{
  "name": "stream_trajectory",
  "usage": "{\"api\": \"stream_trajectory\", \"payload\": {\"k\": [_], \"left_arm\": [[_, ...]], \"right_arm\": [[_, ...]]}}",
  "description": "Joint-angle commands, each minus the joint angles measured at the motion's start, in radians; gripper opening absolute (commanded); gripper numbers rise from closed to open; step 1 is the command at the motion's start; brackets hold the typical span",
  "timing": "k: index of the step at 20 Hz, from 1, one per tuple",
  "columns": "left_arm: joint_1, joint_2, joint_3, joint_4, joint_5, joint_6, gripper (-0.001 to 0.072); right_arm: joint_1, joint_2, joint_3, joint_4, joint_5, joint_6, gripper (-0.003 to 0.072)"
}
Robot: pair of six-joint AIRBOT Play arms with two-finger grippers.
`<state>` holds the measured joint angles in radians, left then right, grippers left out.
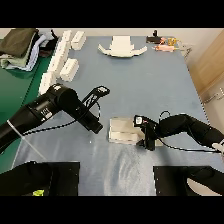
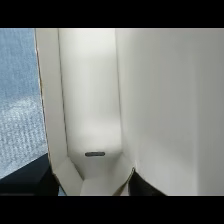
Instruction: Fold the box.
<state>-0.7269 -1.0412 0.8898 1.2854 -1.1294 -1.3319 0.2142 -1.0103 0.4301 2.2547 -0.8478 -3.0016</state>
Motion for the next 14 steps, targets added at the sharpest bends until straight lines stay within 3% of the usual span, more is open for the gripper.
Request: {"api": "stream_trajectory", "payload": {"k": [1,5,6,7,8,9,14], "left_arm": [[0.027,-0.020,-0.058,0.013,0.108,0.286,0.0013],[0.137,0.020,-0.216,-0.317,0.353,0.920,0.0015],[0.161,0.023,-0.260,-0.423,0.376,1.153,0.0016],[0.182,0.021,-0.299,-0.516,0.379,1.336,0.0068],[0.193,0.016,-0.328,-0.583,0.379,1.456,0.0429],[0.195,0.008,-0.352,-0.653,0.387,1.518,0.0688],[0.192,-0.047,-0.378,-0.789,0.396,1.693,0.0689]], "right_arm": [[0.000,0.001,0.001,0.000,0.000,0.000,0.0507],[0.000,0.001,0.001,0.000,0.001,0.000,0.0507],[0.000,0.001,0.001,0.000,0.000,0.000,0.0507],[0.000,0.001,0.001,0.000,0.001,0.000,0.0507],[0.000,0.001,0.001,0.000,0.001,0.000,0.0507],[0.000,0.001,0.001,0.000,0.001,0.000,0.0507],[0.000,0.001,0.001,0.000,0.001,0.000,0.0507]]}}
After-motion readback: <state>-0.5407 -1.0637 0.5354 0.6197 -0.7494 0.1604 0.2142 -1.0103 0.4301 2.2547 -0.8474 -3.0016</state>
